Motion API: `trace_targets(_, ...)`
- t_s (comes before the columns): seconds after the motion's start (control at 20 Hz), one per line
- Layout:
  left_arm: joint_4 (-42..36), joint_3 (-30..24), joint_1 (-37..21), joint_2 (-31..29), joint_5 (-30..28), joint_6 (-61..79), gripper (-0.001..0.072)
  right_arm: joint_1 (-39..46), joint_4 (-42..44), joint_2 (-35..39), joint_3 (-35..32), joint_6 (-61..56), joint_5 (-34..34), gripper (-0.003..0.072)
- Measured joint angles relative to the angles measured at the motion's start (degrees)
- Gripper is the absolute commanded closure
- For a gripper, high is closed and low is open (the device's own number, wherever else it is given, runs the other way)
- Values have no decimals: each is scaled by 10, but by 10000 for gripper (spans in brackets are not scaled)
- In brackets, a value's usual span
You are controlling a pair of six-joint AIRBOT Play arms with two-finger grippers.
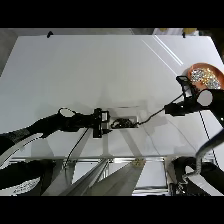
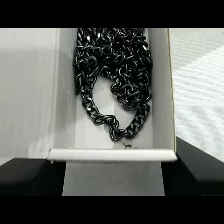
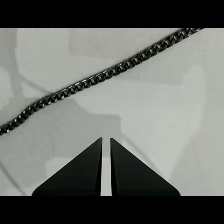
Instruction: Fold the box and place the chain.
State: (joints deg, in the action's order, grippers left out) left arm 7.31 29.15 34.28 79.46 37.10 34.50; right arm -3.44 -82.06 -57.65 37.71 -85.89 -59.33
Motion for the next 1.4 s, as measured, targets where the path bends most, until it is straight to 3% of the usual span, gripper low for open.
trace_targets(0.4,0,0,0,0,0,0,499,-44,1,-9,-5,0,26,594)
trace_targets(0.5,0,0,0,0,0,0,499,-57,1,-14,-6,0,27,490)
trace_targets(0.75,0,0,0,0,0,0,499,-84,-1,-27,-6,-11,34,483)
trace_targets(0.85,0,0,0,0,0,0,499,-89,-3,-34,-6,-17,38,337)
trace_targets(0.9,0,0,0,0,0,0,499,-90,-3,-38,-6,-18,39,325)
trace_targets(1.4,0,0,0,0,0,0,499,-94,-9,-54,-6,-72,93,350)
